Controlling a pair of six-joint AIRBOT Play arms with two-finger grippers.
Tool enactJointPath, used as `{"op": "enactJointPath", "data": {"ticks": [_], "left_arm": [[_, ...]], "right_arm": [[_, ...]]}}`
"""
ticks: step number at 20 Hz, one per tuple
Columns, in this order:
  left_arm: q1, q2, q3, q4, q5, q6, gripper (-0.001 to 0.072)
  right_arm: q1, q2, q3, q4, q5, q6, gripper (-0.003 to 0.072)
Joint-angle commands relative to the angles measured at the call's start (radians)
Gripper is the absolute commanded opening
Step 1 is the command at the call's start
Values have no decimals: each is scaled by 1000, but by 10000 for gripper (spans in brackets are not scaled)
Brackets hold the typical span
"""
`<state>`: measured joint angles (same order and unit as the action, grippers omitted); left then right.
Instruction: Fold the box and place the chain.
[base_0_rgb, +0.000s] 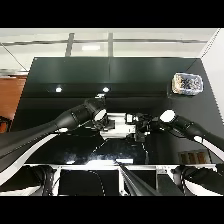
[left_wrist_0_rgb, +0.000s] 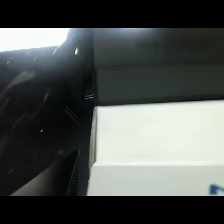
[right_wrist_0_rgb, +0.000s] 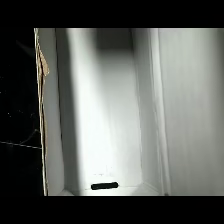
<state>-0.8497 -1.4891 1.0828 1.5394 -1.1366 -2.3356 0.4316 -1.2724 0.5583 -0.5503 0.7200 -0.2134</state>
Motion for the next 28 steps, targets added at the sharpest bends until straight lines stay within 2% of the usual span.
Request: {"op": "enactJointPath", "data": {"ticks": [1, 12, 14, 15, 16, 17, 20, 22, 25, 26, 27, 28], "left_arm": [[-2, -13, 1, 0, 10, -18, 285], [-8, -23, 1, -5, 27, -29, 273], [-7, -23, 1, -3, 26, -29, 151], [-8, -23, 1, -4, 27, -30, 123], [-8, -23, 1, -4, 26, -30, 31], [-8, -23, 1, -5, 24, -30, 25], [-7, -23, 6, -5, 5, -30, 28], [-8, -23, 12, -5, 7, -31, 241], [-8, -23, 18, -4, 8, -33, 262], [-8, -24, 18, -3, 8, -38, 314], [-7, -24, 18, -2, 8, -48, 312], [-6, -24, 18, 1, 8, -58, 259]], "right_arm": [[0, -1, 0, 0, 0, 0, 127], [0, -1, 0, 0, 0, 0, 127], [0, -1, 0, 0, 0, 0, 127], [0, -1, 0, 0, 0, 0, 127], [0, -1, 0, 0, 0, 0, 127], [0, -1, -1, 0, 0, 0, 127], [0, -1, 0, 0, 0, 0, 127], [0, -1, 0, 0, 0, 0, 127], [0, -1, 0, 0, 0, 0, 127], [0, -1, 0, 0, 0, 0, 127], [0, -1, 0, 0, 0, 0, 127], [0, -1, 0, 0, 0, 0, 127]]}}
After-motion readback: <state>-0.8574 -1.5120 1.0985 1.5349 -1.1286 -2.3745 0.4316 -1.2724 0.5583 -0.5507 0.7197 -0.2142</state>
